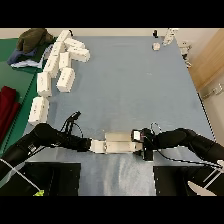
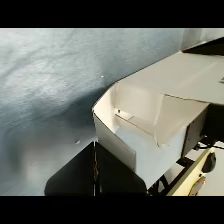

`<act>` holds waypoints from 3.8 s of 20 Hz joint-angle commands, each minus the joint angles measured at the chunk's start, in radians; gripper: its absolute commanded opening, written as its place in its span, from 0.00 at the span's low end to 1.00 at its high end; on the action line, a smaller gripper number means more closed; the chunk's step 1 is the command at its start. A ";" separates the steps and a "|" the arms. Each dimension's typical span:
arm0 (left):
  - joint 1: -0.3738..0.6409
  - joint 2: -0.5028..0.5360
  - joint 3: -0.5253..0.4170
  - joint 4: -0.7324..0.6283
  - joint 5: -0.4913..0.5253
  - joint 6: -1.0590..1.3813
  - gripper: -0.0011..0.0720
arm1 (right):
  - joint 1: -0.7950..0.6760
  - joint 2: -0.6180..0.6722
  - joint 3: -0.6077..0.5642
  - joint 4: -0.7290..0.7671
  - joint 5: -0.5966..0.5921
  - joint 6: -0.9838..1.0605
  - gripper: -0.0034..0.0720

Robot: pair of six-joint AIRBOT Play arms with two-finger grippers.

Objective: Fold the box.

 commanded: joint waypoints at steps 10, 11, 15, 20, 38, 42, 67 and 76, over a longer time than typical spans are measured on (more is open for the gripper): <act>-0.025 0.000 0.002 -0.064 0.019 0.021 0.49 | 0.000 0.001 0.001 0.000 0.000 0.000 0.72; -0.025 0.000 0.002 -0.065 0.032 0.021 0.49 | 0.000 0.001 0.001 0.000 0.000 0.000 0.72; -0.026 -0.001 0.002 -0.167 0.053 0.002 0.67 | 0.000 0.001 0.001 0.000 0.000 0.000 0.72; -0.146 0.000 0.058 -0.182 0.090 0.073 0.68 | 0.000 0.001 0.001 0.000 0.000 0.000 0.72; -0.750 -0.306 0.473 0.853 0.036 -1.327 0.65 | 0.000 0.001 0.001 0.000 0.000 0.000 0.72; -0.826 -0.448 0.610 0.967 -0.123 -1.465 0.65 | 0.000 0.001 0.001 0.000 0.000 0.000 0.72; -0.855 -0.623 0.700 0.976 -0.172 -1.526 0.78 | 0.000 0.001 0.001 0.000 0.000 0.000 0.72; -0.854 -0.623 0.700 0.978 -0.169 -1.522 0.04 | 0.000 0.001 0.001 0.000 0.000 0.000 0.72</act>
